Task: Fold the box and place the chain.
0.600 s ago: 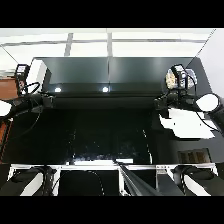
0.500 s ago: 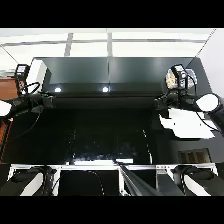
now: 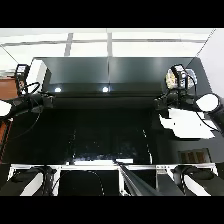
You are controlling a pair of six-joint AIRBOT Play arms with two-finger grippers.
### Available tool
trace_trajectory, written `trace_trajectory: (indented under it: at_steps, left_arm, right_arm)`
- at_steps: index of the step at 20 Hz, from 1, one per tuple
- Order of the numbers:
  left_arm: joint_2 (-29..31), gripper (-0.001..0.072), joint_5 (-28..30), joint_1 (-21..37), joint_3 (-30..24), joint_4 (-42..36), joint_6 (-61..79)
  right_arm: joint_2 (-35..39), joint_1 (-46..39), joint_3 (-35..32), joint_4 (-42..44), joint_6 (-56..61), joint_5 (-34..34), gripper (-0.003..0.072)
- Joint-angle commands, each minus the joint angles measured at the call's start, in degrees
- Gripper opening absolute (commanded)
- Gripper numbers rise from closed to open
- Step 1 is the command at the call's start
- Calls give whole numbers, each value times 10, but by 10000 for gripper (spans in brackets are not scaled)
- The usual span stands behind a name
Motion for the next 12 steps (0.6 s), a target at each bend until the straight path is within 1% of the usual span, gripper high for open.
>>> trace_trajectory:
  at_steps: [1,4,6,8,12]
  left_arm:
    - [0,25,0,0,0,0,0]
    - [0,25,3,0,0,-2,0]
    - [0,25,18,0,0,-11,0]
    - [0,25,20,0,0,-11,0]
    - [0,25,19,0,0,-11,0]
  right_arm:
    - [0,0,0,0,0,0,19]
    - [0,0,0,5,0,-10,19]
    - [0,0,0,35,0,14,19]
    - [0,1,0,54,0,36,19]
    - [0,1,0,63,0,33,19]
